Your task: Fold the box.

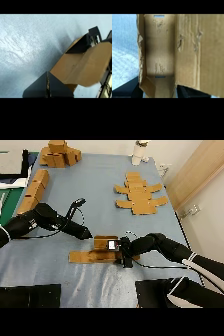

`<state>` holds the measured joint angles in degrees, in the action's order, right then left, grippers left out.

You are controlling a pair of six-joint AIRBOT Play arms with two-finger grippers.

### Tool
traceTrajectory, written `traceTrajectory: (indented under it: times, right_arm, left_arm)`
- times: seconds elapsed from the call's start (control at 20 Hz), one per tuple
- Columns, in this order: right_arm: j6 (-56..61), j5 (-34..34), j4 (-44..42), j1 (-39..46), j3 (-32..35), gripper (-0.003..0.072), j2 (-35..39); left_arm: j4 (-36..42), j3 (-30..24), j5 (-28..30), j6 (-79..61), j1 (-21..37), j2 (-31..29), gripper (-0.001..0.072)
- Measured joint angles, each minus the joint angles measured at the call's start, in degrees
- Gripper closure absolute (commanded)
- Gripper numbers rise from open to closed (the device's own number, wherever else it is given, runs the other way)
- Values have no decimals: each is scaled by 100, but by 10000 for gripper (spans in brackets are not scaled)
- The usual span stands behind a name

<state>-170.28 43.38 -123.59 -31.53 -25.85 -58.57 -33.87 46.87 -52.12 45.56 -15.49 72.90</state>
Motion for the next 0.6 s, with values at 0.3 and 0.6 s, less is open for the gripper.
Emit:
traceTrajectory:
  times: [0.3,0.6]
  right_arm:
    - [-33,42,15,2,-2,179,0]
    - [-37,63,15,2,-4,179,0]
  left_arm:
    - [-216,-4,-166,-365,4,-149,698]
    - [-752,-238,-313,-640,-424,-533,699]
